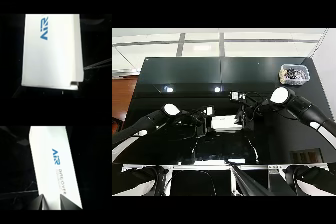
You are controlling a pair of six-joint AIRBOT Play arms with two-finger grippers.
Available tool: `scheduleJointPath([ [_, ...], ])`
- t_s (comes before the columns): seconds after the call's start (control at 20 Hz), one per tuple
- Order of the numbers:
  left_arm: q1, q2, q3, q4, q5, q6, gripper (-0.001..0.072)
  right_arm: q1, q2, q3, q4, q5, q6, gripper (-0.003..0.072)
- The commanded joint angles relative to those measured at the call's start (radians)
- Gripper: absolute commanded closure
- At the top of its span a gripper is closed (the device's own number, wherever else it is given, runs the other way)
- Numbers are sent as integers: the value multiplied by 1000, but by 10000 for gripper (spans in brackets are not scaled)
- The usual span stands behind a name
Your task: Fold the box and place the chain.
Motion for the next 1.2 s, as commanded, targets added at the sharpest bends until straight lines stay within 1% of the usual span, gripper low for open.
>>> scheduleJointPath([
  [0.0, 0, 0, 0, 0, 0, 0, 229, 1, 3, 0, 34, 10, 16, 443],
  [0.2, 0, 0, 0, 0, 0, 0, 230, 1, 3, 0, 37, 8, 26, 445],
  [0.25, 0, 0, 0, 1, 0, 0, 230, 1, 3, 0, 35, 8, 26, 562],
  [0.6, 0, 0, 0, 1, 0, 0, 230, 1, 3, 0, 28, -8, 25, 570],
  [0.65, 0, 0, 0, 1, 0, 0, 230, 1, 3, 0, 29, -11, 26, 536],
  [0.7, 0, 0, 0, 0, 0, 0, 230, 1, 3, 0, 33, -11, 25, 421],
  [0.8, 0, 0, 0, 1, 0, 0, 229, 14, 3, 0, 35, -11, 22, 410],
  [0.85, 0, 0, 0, 1, 0, 0, 230, 30, 3, 0, 32, -24, 6, 357],
  [0.9, 0, 0, 0, 1, 0, 0, 230, 48, 3, 0, 31, -48, -10, 72],
  [0.95, 0, 0, 0, 0, 0, 0, 229, 69, 3, 0, 30, -93, -14, 9],
  [1.05, 0, 0, 0, 1, 0, 0, 230, 93, 0, 0, 24, -164, -14, 10],
  [1.15, 0, 0, 0, 1, 0, 0, 229, 92, 0, 0, 17, -173, -13, 11],
])
